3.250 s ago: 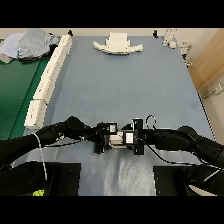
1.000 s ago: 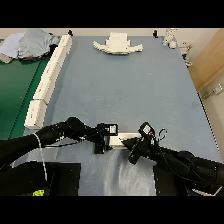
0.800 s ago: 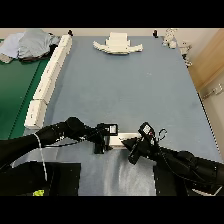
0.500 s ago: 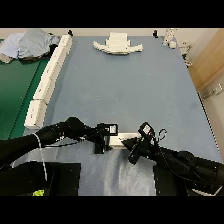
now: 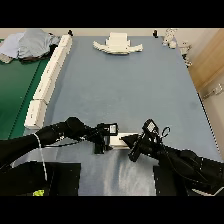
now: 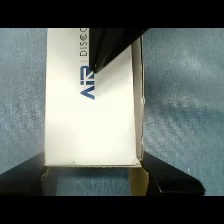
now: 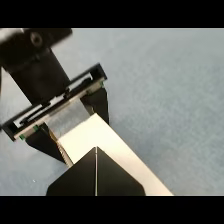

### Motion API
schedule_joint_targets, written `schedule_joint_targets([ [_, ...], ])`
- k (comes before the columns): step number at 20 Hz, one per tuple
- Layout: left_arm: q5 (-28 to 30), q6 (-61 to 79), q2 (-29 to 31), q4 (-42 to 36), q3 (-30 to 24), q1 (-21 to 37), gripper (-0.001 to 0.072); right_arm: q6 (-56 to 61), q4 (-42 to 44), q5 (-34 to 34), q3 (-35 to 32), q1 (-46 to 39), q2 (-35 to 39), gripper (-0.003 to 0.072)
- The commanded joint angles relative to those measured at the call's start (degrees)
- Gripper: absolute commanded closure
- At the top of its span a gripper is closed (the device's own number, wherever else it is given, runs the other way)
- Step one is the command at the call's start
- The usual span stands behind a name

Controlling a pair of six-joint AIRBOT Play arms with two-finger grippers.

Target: Fold the box.

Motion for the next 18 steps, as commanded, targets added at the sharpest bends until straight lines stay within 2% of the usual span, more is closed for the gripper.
schedule_joint_targets([
  [1, 0.1, 0.0, 0.0, 0.0, 0.0, 0.0, 0.0189, -0.4, -1.2, 2.5, 0.2, 0.0, 1.5, 0.0678],
  [4, 0.1, 0.0, 0.0, 0.1, 0.0, 0.0, 0.0189, -4.8, -1.5, 3.5, 0.6, -1.0, 1.5, 0.0664],
  [6, 0.1, 0.0, 0.0, 0.0, 0.0, 0.0, 0.0189, -8.9, -1.5, 1.4, 2.9, -5.0, 1.4, 0.0666],
  [8, 0.1, 0.0, 0.0, 0.1, 0.0, 0.0, 0.0189, -9.7, -2.0, -8.0, 7.6, -13.0, 0.4, 0.0667],
  [11, 0.1, 0.0, 0.0, 0.1, 0.0, 0.0, 0.0189, -8.2, -11.7, -26.3, 17.5, -27.8, -6.3, 0.067],
  [15, 0.1, 0.0, 0.0, 0.1, 0.0, 0.0, 0.0189, 8.7, -30.2, -44.5, 32.5, -42.0, -19.1, 0.067],
  [18, 0.1, 0.0, 0.0, 0.1, 0.0, 0.0, 0.0189, 18.2, -37.1, -55.8, 42.4, -47.7, -28.0, 0.0669],
])
